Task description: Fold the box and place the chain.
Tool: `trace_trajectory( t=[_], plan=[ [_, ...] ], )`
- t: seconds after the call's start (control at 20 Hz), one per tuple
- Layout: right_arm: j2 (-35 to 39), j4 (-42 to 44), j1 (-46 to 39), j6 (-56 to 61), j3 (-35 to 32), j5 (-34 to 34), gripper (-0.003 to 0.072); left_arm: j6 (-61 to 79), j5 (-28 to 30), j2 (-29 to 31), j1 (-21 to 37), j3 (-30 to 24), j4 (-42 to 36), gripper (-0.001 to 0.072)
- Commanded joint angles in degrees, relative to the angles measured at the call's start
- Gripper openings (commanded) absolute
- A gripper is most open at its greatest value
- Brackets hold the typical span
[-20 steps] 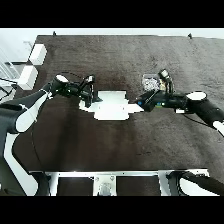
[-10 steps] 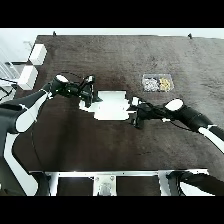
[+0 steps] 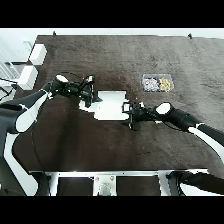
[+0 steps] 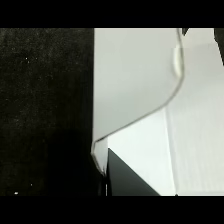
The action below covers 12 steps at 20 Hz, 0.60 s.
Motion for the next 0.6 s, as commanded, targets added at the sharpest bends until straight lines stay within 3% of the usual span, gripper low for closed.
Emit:
trace_trajectory(
  t=[0.0, 0.2, 0.55],
  plan=[
    [-1.73, -0.11, 1.46, -0.11, -0.02, -4.63, 0.063, 0.02, 0.0, -0.04, -0.02, 0.02, 0.0, 0.002],
    [-1.99, 0.17, 1.55, 0.11, 0.26, -8.39, 0.063, 0.02, 0.0, -0.04, -0.02, 0.02, 0.0, 0.002],
    [0.55, 2.36, -1.01, 0.52, 3.61, -8.33, 0.063, 0.02, 0.0, -0.04, -0.02, 0.02, 0.0, 0.002]
  ],
)
